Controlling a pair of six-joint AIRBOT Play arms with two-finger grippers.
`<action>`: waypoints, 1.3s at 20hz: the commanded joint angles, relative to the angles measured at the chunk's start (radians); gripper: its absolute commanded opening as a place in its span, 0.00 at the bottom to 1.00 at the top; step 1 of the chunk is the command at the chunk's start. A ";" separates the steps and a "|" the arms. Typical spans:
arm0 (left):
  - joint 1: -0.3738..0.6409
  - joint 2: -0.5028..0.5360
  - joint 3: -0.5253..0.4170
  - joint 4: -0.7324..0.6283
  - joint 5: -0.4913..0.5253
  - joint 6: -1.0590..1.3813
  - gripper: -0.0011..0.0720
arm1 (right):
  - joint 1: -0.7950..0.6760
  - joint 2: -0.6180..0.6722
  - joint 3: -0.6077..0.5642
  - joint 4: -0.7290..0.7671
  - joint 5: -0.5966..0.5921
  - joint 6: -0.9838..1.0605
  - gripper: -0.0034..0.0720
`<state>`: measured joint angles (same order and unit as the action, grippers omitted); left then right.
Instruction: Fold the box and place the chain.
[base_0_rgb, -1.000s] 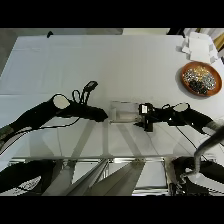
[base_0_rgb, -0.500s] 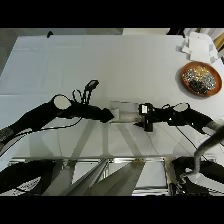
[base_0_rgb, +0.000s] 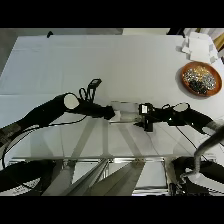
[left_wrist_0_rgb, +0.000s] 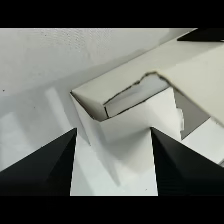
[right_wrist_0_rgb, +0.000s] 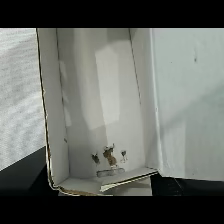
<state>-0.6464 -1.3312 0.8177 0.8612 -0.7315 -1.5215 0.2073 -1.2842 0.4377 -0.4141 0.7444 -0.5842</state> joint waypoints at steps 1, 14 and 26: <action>-0.048 -0.045 0.082 0.145 -0.058 -0.210 0.72 | 0.000 0.000 0.000 0.000 0.000 0.000 0.58; -0.162 -0.231 0.361 0.462 -0.369 -0.738 0.70 | 0.000 0.000 0.000 0.000 0.000 0.000 0.58; -0.203 -0.303 0.382 0.452 -0.370 -0.894 0.19 | 0.000 0.000 0.000 0.000 0.000 0.000 0.58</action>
